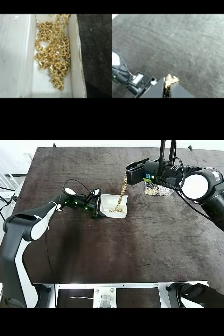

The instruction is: Fold the box and place the chain.

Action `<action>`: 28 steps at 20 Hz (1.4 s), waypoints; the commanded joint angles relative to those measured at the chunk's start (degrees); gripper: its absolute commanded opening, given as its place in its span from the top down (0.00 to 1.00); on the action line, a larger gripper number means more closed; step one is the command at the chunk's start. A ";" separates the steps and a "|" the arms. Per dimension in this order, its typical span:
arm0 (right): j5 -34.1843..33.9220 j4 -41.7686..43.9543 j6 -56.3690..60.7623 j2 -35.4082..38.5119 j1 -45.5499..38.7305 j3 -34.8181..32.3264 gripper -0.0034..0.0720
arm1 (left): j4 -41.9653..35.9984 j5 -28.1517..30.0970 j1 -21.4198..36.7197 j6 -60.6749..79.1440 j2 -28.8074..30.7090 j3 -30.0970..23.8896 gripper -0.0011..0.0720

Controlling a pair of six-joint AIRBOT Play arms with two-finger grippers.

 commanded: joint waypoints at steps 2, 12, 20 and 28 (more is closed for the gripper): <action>-1.03 0.74 0.00 -3.02 0.24 -0.83 0.94 | 0.02 0.00 0.02 0.00 0.00 0.00 0.31; -11.13 10.03 -0.11 -21.64 0.24 -12.90 0.94 | 0.02 0.02 0.02 0.00 0.00 0.00 0.31; -11.26 9.31 -6.23 -12.50 0.11 -12.11 0.36 | 0.02 0.02 0.02 0.02 0.00 0.00 0.31; -11.47 8.24 -27.76 -1.97 -11.08 -10.64 0.56 | 0.02 0.02 0.02 0.02 0.00 0.00 0.31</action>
